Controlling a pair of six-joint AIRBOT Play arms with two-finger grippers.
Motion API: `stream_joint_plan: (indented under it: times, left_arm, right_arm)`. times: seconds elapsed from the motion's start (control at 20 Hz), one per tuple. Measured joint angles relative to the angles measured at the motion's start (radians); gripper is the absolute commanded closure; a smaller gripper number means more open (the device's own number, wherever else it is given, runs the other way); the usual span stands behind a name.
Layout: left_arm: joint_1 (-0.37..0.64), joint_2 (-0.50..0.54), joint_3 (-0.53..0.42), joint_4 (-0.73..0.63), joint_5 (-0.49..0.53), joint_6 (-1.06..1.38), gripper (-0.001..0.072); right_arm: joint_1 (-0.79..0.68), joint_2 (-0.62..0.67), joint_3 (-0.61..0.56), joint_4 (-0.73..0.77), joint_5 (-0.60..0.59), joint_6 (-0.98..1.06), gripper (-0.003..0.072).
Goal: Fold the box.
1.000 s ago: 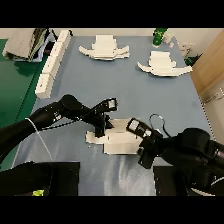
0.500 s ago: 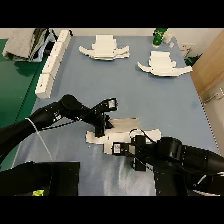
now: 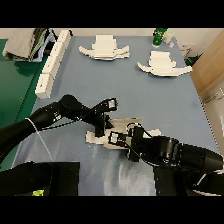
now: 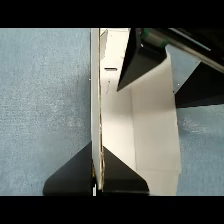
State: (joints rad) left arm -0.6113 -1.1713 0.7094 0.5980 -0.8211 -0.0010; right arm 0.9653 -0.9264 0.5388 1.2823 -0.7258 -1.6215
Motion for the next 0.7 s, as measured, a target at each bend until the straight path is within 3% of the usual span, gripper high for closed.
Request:
stream_joint_plan:
  times: [0.1,0.45,0.7]
  left_arm:
    - [0.000,0.000,0.000,0.000,0.000,0.000,0.0695]
    - [0.000,0.000,0.000,0.000,0.000,0.000,0.0694]
    - [0.000,0.000,0.000,0.000,0.001,0.000,0.0694]
  right_arm:
    - [0.000,0.002,0.030,-0.024,-0.043,0.081,-0.0028]
    - [-0.004,0.034,0.117,-0.064,-0.273,0.255,-0.0034]
    - [-0.026,0.041,0.117,-0.066,-0.327,0.283,-0.0034]
